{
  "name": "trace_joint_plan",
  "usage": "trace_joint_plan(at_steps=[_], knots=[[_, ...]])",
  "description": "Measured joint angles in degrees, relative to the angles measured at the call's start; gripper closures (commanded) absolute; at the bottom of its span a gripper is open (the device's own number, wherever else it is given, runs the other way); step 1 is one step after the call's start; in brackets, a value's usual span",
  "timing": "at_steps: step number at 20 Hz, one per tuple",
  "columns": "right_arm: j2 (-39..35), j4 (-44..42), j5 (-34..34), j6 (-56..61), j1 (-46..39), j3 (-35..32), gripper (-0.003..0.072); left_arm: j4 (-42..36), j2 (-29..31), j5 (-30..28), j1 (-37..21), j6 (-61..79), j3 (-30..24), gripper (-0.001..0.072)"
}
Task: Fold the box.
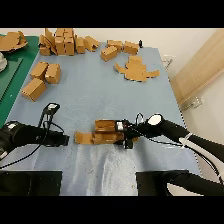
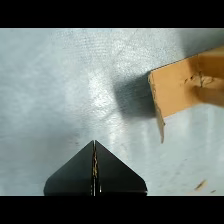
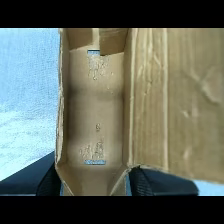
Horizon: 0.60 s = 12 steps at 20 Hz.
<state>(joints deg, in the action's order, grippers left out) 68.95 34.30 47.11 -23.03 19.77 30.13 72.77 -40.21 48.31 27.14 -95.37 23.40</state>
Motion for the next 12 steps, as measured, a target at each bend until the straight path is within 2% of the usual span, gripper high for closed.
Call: trace_joint_plan(at_steps=[6, 12], knots=[[0.0, 0.0, 0.0, 0.0, 0.0, 0.0, 0.0180, -17.2, -11.2, -9.5, 1.8, 1.2, -0.9, 0.0698], [0.0, 0.0, 0.0, 0.0, 0.0, 0.0, 0.0180, -24.9, -14.9, -15.1, 4.6, 3.8, -0.6, 0.0698]])
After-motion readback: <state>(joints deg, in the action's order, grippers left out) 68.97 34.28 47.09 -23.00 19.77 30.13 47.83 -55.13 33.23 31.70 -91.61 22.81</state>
